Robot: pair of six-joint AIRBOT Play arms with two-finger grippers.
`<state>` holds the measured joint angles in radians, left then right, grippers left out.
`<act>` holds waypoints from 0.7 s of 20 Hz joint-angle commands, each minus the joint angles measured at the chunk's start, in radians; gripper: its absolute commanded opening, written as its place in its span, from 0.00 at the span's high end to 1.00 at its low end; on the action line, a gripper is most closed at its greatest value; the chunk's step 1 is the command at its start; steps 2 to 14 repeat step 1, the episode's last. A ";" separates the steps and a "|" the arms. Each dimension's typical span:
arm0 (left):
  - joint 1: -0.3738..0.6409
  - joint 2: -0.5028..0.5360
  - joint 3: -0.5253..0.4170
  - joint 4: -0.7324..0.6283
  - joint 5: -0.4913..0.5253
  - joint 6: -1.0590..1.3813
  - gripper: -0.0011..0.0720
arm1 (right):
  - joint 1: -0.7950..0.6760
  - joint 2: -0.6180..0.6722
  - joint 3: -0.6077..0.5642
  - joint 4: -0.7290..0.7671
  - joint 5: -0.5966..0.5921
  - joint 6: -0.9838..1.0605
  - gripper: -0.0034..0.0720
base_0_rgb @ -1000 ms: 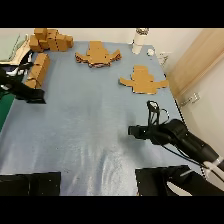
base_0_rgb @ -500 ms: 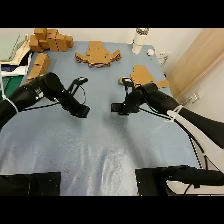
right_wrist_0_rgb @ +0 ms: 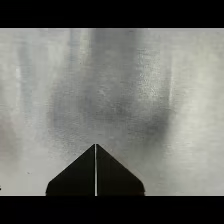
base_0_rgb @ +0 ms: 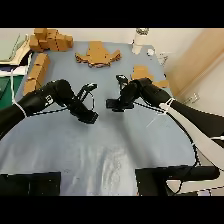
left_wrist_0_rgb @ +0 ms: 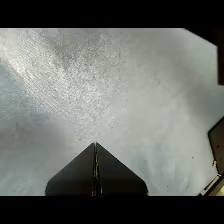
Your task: Fold the box.
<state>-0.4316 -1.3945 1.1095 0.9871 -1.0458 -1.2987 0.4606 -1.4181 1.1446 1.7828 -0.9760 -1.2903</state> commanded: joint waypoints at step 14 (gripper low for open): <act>-0.005 -0.001 0.000 -0.003 -0.002 -0.002 0.97 | 0.000 -0.004 0.005 0.005 -0.003 -0.004 0.95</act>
